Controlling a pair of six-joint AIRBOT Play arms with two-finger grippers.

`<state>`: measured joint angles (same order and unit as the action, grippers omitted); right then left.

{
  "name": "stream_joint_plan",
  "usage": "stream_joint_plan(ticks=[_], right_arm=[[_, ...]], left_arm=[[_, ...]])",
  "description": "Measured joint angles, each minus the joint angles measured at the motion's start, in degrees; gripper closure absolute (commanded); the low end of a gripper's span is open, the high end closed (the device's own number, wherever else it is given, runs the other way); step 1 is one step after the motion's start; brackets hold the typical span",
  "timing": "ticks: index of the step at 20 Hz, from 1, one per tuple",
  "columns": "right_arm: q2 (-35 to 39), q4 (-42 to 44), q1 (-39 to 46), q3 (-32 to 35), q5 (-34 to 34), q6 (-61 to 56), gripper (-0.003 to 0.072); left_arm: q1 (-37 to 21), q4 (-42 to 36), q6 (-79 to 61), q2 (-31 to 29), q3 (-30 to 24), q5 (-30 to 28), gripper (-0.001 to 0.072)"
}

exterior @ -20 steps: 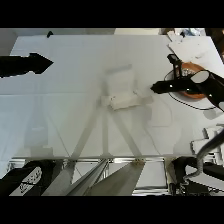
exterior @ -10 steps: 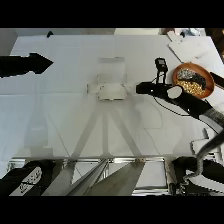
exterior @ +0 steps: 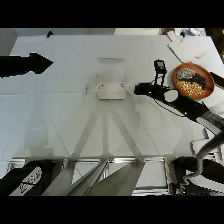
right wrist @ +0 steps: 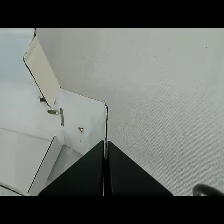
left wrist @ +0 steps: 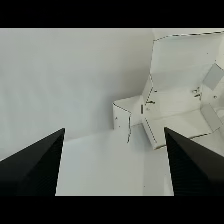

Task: Fold the box and place the chain.

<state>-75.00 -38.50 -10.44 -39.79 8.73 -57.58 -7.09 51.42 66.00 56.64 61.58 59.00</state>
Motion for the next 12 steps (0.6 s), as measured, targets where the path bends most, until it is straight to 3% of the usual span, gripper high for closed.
stream_joint_plan(ticks=[12], right_arm=[[0.0, 0.1, 0.0, 0.0, -0.3, 0.0, 0.0666]], left_arm=[[0.0, 1.7, -3.6, 0.0, 0.0, -1.6, 0.0017]])
